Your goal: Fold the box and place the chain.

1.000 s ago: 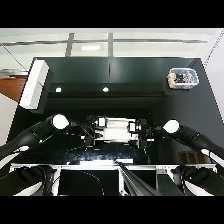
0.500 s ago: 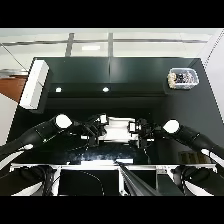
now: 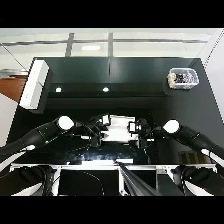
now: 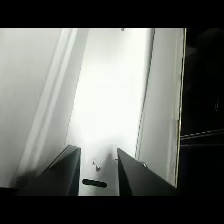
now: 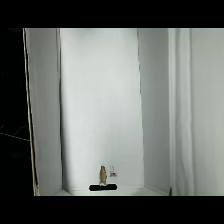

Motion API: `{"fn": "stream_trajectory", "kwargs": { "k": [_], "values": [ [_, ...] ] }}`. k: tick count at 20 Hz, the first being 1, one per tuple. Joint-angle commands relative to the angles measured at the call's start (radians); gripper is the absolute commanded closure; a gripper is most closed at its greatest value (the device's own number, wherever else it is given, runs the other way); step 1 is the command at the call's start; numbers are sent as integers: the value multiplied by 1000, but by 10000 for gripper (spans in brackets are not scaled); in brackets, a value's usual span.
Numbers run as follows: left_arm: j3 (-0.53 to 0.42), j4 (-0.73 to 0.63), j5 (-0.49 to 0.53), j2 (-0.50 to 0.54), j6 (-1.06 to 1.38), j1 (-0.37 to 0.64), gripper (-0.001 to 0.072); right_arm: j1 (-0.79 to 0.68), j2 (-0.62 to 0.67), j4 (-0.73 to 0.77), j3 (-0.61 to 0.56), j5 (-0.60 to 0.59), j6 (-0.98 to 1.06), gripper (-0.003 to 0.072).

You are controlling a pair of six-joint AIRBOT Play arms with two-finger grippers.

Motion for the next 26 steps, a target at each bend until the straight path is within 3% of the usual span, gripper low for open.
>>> {"fn": "stream_trajectory", "kwargs": {
  "k": [1, 3, 5, 6, 7, 8, 11, 15, 20, 26],
  "values": [
    [0, 3, -8, 0, 0, -1, 446, 1, 0, 0, 1, 0, 0, 283],
    [0, 3, -19, 0, 1, -1, 582, 1, 0, 0, 1, 0, 0, 283],
    [0, 3, -13, 0, 0, -1, 366, 1, 0, 0, 1, 0, 0, 282],
    [0, 8, -17, 1, 0, 1, 366, 1, 0, 0, 1, 0, 0, 283],
    [0, 16, -19, 6, -1, 1, 455, 1, 0, 0, 1, 0, 0, 282],
    [0, 43, -21, 19, -3, 2, 686, 1, 0, 0, 1, 0, 0, 283],
    [0, 142, -33, 95, -166, 34, 681, 1, 0, 0, 1, 0, 0, 283],
    [0, 280, -135, 269, -575, 213, 681, 1, 0, 0, 1, 0, 0, 283],
    [0, 279, -472, 392, -614, 486, 680, 1, 0, 0, 1, 0, 0, 283],
    [-111, 388, -410, 320, -1271, 725, 680, 1, 0, 0, 1, 0, 0, 283]
  ]
}}
